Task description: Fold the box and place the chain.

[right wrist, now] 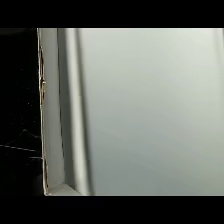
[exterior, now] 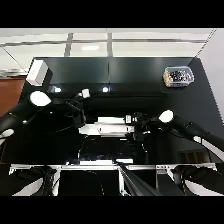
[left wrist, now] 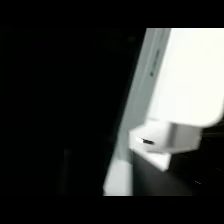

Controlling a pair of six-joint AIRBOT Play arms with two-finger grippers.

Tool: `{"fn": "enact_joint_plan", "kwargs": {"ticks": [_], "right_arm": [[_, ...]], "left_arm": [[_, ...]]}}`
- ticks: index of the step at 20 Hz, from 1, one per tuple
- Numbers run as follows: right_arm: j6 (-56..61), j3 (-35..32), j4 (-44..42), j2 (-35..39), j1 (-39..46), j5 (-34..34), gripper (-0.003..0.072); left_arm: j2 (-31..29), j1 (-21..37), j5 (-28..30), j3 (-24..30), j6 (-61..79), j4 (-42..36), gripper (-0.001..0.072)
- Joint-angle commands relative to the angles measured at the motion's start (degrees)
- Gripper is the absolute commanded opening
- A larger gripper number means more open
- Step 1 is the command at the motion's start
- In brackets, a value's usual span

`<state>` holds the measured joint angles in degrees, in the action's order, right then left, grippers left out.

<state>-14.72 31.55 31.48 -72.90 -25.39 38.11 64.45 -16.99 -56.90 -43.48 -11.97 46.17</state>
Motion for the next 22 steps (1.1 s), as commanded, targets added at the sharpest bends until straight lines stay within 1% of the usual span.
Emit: {"fn": "enact_joint_plan", "kwargs": {"ticks": [1, 2, 3, 4, 5, 7, 8, 10, 11, 12, 14, 18, 20, 22], "right_arm": [[-0.07, 0.04, 0.09, 0.02, -0.02, 0.24, 0.0086], [-0.09, 0.04, 0.07, 0.02, -0.02, 0.22, 0.0086], [-0.07, 0.04, 0.09, 0.02, -0.02, 0.24, 0.0086], [-0.09, 0.04, 0.09, 0.02, -0.02, 0.24, 0.0085], [-0.07, 0.04, 0.07, 0.02, -0.02, 0.24, 0.0086], [-0.07, 0.04, 0.09, 0.02, -0.02, 0.24, 0.0085], [-0.07, 0.04, 0.09, 0.02, -0.02, 0.24, 0.0086], [-0.07, 0.04, 0.09, 0.02, -0.02, 0.24, 0.0086], [-0.07, 0.04, 0.09, 0.02, -0.02, 0.24, 0.0086], [-0.07, 0.04, 0.09, 0.02, -0.02, 0.24, 0.0086], [-0.07, 0.04, 0.09, 0.02, -0.02, 0.24, 0.0086], [-0.07, 0.04, 0.09, 0.02, -0.02, 0.24, 0.0086], [-0.07, 0.04, 0.09, 0.02, -0.02, 0.24, 0.0086], [-0.07, 0.04, 0.09, 0.02, -0.02, 0.24, 0.0086]], "left_arm": [[-2.23, 1.92, -15.1, 0.11, -13.94, 1.07, 0.0026], [-1.77, 1.4, -17.81, 0.33, -14.25, -0.33, 0.0026], [-1.25, 0.66, -18.58, 0.81, -14.25, -3.19, 0.0025], [-0.44, -0.39, -17.73, 1.38, -14.1, -7.34, 0.0026], [0.63, -1.46, -15.34, 1.57, -13.92, -11.32, 0.0026], [3.15, -3.5, -6.54, 1.53, -11.37, -17.94, 0.0026], [4.04, -3.91, -1.2, 1.4, -9.25, -19.37, 0.0025], [5.97, -4.31, 10.56, 1.4, -9.05, -20.68, 0.0025], [7.06, -4.31, 14.21, 1.4, -9.05, -20.33, 0.0025], [8.39, -4.31, 16.15, 1.36, -9.05, -19.12, 0.0025], [11.19, -4.31, 15.52, 1.05, -9.14, -15.41, 0.0025], [15.39, -4.31, 12.61, 1.07, -9.29, -15.34, 0.0025], [16.26, -4.33, 10.32, 1.07, -9.55, -16.11, 0.0025], [15.78, -4.28, 9.18, 0.94, -9.4, -16.63, 0.0024]]}}
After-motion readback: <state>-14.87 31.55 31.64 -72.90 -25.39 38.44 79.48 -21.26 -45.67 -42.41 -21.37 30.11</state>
